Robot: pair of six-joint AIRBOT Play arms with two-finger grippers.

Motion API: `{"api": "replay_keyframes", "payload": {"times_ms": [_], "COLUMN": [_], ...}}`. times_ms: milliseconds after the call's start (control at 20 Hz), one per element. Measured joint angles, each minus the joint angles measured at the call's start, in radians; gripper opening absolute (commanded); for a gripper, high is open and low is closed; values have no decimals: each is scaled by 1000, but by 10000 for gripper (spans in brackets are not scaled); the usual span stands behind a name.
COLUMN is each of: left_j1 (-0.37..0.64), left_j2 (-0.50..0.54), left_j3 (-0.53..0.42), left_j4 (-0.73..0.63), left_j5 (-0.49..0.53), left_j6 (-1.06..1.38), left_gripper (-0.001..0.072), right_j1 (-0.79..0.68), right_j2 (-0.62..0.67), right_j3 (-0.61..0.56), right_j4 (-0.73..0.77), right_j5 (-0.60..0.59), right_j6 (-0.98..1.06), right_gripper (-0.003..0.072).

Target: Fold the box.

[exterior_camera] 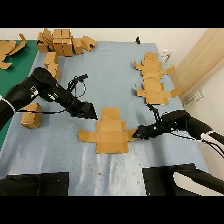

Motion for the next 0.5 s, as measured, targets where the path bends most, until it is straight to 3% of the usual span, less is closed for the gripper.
{"api": "replay_keyframes", "payload": {"times_ms": [500], "left_j1": [139], "left_j2": [-33], "left_j3": [-10], "left_j4": [18], "left_j5": [17], "left_j6": [4], "left_gripper": [595], "right_j1": [110], "right_j2": [116], "right_j3": [-123], "right_j4": [205], "right_j5": [48], "right_j6": [-337], "right_gripper": [1]}}
